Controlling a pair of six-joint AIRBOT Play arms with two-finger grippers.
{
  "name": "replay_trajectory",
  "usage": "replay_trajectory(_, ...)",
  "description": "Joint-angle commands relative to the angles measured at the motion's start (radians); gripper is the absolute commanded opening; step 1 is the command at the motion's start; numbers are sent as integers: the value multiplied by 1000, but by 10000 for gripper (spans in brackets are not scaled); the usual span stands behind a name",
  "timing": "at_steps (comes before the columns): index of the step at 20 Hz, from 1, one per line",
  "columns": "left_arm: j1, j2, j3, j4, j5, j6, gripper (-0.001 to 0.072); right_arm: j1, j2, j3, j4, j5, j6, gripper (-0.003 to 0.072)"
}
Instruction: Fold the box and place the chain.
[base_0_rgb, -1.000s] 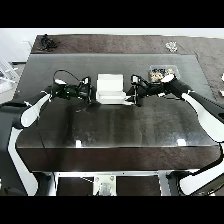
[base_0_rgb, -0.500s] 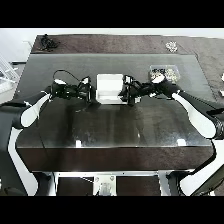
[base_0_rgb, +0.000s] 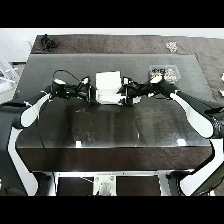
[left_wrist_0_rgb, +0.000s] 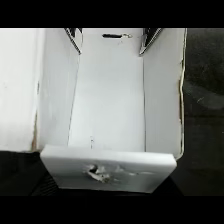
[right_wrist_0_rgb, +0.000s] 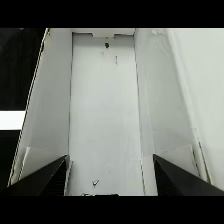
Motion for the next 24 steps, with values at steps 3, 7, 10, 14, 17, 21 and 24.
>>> replay_trajectory(3,-1,-1,0,-1,2,-1,368,0,-2,0,-47,6,9,711)
replay_trajectory(7,-1,-1,0,-1,2,-1,367,-24,-1,3,-58,5,66,14)
replay_trajectory(10,-1,-1,0,-1,2,-1,367,-55,1,4,-84,6,76,14)
replay_trajectory(14,-1,-1,0,-1,2,-1,367,-95,24,4,-86,35,102,14)
replay_trajectory(17,-1,-1,0,-1,2,-1,367,-122,60,4,-92,80,150,13)
replay_trajectory(21,-1,-1,0,-1,2,-1,367,-151,137,3,-92,126,185,12)
replay_trajectory(24,-1,-1,0,-1,3,-1,367,-184,178,4,-108,108,407,12)
